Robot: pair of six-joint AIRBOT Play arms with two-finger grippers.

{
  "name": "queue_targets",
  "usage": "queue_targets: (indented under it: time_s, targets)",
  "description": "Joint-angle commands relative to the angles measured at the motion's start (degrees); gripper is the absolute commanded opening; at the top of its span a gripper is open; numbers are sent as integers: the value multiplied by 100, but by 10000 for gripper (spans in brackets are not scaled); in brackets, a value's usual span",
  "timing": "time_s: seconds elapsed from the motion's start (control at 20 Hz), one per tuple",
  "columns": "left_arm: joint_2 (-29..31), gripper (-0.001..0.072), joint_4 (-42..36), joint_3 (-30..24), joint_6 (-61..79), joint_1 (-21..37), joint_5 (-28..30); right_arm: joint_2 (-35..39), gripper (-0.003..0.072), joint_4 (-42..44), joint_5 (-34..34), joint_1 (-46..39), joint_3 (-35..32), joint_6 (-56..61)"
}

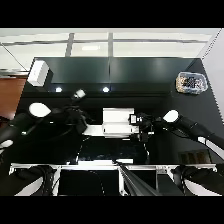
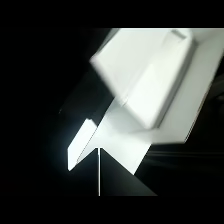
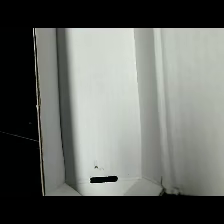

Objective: Fold the box and place the chain.

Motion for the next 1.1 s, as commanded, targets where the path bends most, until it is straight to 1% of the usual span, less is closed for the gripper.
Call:
queue_targets:
  time_s: [0.0,0.1,0.15,0.2,0.25,0.3,0.4,0.5,0.6,0.65,0.75,0.8,0.9,1.05]
  targets:
    - [365,27,942,31,-1934,1447,-1051,-2,196,-2,4,4,-2,0]
    - [234,26,955,-146,-3711,2295,-1340,-2,196,-4,4,4,-2,0]
    - [83,26,946,-278,-4065,2616,-1561,-2,195,-2,4,4,-2,0]
    - [-101,26,890,-413,-4107,2804,-1766,-2,195,-2,4,4,-2,0]
    - [-319,26,743,-573,-4105,2909,-1897,-2,195,-2,4,4,-2,0]
    - [-520,26,590,-713,-4098,2924,-1902,-2,195,-2,4,4,-2,0]
    - [-918,25,-55,-942,-3790,2800,-1740,-2,195,-2,4,4,-2,0]
    - [-1320,25,-778,-992,-3401,2507,-1620,-2,195,-2,4,4,-2,0]
    - [-1635,25,-979,-922,-3390,2041,-1379,-2,195,-2,4,4,-2,0]
    - [-1768,25,-988,-841,-3386,1707,-1255,-2,195,-2,4,4,-2,0]
    - [-1928,25,-1088,-658,-3252,1110,-949,-2,195,-2,4,4,-2,0]
    - [-1976,25,-1290,-577,-3016,890,-844,-2,195,-4,4,4,-2,0]
    - [-2063,25,-1685,-387,-2216,636,-890,-2,195,-2,4,4,-2,0]
    - [-2083,25,-1766,-153,-1692,627,-1158,-2,194,-2,4,4,-2,0]
